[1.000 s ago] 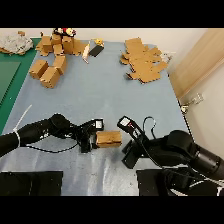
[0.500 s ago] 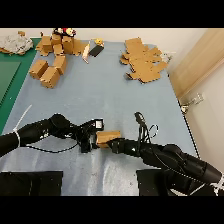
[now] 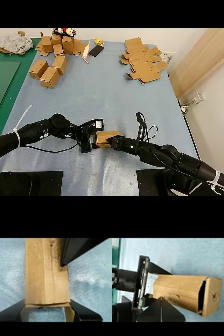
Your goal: Fold the box.
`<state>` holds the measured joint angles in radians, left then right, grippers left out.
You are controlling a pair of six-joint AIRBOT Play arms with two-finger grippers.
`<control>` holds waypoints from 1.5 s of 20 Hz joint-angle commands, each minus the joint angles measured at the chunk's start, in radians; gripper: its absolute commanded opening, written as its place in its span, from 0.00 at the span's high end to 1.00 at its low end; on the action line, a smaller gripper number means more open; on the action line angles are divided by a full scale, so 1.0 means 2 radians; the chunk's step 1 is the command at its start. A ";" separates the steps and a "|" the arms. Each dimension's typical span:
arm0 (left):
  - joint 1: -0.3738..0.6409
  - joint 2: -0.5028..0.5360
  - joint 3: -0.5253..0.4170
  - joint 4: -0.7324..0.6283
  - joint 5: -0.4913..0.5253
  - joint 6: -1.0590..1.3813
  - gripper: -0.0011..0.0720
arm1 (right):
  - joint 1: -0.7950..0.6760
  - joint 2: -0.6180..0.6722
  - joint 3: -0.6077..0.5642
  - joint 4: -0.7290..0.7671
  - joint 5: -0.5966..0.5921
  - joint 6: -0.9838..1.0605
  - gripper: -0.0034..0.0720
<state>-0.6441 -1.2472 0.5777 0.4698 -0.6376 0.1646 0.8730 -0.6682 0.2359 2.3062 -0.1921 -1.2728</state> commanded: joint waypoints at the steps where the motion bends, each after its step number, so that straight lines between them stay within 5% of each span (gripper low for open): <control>1: 0.000 0.000 0.000 0.000 0.000 0.000 0.38 | 0.001 -0.008 0.000 0.001 -0.006 0.001 0.95; 26: 0.000 0.000 0.000 0.000 0.000 0.000 0.38 | 0.004 -0.038 0.000 -0.002 -0.006 -0.001 0.95; 30: 0.000 0.000 0.000 0.000 0.000 0.000 0.38 | -0.009 0.031 0.018 -0.059 -0.087 0.003 0.95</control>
<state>-0.6441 -1.2472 0.5781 0.4694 -0.6376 0.1646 0.8722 -0.6827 0.2527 2.2620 -0.2695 -1.2732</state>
